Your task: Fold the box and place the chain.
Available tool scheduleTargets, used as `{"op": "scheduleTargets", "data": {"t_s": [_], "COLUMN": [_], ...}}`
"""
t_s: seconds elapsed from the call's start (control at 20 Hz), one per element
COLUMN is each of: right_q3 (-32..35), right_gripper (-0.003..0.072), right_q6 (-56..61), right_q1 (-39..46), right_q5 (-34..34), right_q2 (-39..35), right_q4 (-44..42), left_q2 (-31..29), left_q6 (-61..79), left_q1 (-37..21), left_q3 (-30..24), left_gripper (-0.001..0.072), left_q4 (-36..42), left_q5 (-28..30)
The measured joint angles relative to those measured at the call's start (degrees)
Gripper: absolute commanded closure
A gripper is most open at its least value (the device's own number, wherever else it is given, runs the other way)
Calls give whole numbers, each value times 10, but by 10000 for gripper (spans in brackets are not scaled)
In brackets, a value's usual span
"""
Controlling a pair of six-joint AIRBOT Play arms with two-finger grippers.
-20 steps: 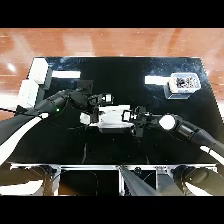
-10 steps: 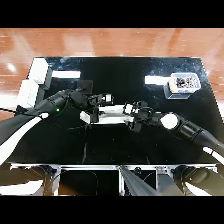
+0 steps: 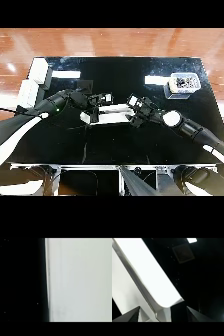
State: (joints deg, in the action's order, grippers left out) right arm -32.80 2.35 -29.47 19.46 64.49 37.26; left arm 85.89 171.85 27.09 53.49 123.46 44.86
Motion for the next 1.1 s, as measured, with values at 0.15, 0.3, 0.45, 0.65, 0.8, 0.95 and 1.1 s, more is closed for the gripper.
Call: {"op": "scheduleTargets", "data": {"t_s": [0.15,0.3,0.45,0.65,0.8,0.95,1.1], "right_q3": [-6,-21,-42,-54,-56,-57,-57], "right_gripper": [-34,-34,-34,-34,-34,-34,-34], "right_q6": [-39,-107,-158,-187,-196,-196,-189], "right_q1": [6,12,32,51,55,56,52], "right_q5": [34,66,111,163,194,208,213], "right_q2": [14,42,73,101,113,119,121], "right_q4": [-17,-52,-78,-91,-91,-74,-62], "left_q2": [0,0,0,0,0,0,0], "left_q6": [0,0,0,0,2,2,2], "left_q1": [0,0,0,0,0,1,1], "left_q3": [0,0,0,0,0,0,0], "left_gripper": [685,685,685,685,685,685,685], "left_q4": [0,0,0,-1,-1,-1,-1], "left_q5": [0,-1,-2,-4,-13,-21,-24]}}
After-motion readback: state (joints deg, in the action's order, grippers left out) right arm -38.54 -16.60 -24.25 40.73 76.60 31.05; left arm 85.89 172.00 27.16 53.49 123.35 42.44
